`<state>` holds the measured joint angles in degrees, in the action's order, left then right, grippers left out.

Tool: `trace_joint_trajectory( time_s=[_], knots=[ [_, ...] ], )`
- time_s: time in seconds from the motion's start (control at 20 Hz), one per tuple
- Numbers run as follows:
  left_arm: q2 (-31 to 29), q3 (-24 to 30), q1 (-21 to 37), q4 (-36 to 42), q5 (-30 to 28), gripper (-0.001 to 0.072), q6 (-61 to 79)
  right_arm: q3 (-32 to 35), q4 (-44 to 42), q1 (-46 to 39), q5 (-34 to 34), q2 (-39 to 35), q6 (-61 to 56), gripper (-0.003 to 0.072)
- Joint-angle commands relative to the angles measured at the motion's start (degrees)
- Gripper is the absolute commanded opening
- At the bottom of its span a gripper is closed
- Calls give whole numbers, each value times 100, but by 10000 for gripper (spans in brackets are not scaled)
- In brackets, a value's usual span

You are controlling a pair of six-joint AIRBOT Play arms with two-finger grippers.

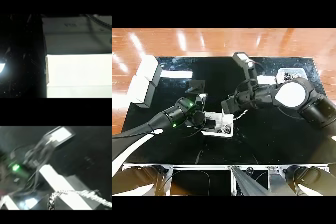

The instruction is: Fold the box and place the chain.

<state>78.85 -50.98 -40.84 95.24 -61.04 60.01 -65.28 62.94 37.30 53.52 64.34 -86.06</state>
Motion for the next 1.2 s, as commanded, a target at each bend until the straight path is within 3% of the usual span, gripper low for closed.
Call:
trace_joint_trajectory(
  time_s=[0.0,0.3,0.55,0.75,0.85,1.05,1.15],
  knots=[
    [4,-2,-4,-2,0,31,0,0,247,-271,-221,26,-181,35],
    [4,-2,-4,-4,4,31,0,98,223,74,955,26,-155,34],
    [4,-2,-4,0,4,31,0,798,-188,503,378,107,-157,34],
    [4,-2,-4,0,2,31,0,846,-157,529,157,293,-157,60],
    [4,-2,-4,0,2,31,0,841,-153,516,92,299,-146,587],
    [4,-2,-4,-2,-2,31,0,813,-162,179,319,-37,-111,612],
    [4,-2,-4,0,-22,31,0,815,-103,-308,909,-514,-103,612]
  ],
)
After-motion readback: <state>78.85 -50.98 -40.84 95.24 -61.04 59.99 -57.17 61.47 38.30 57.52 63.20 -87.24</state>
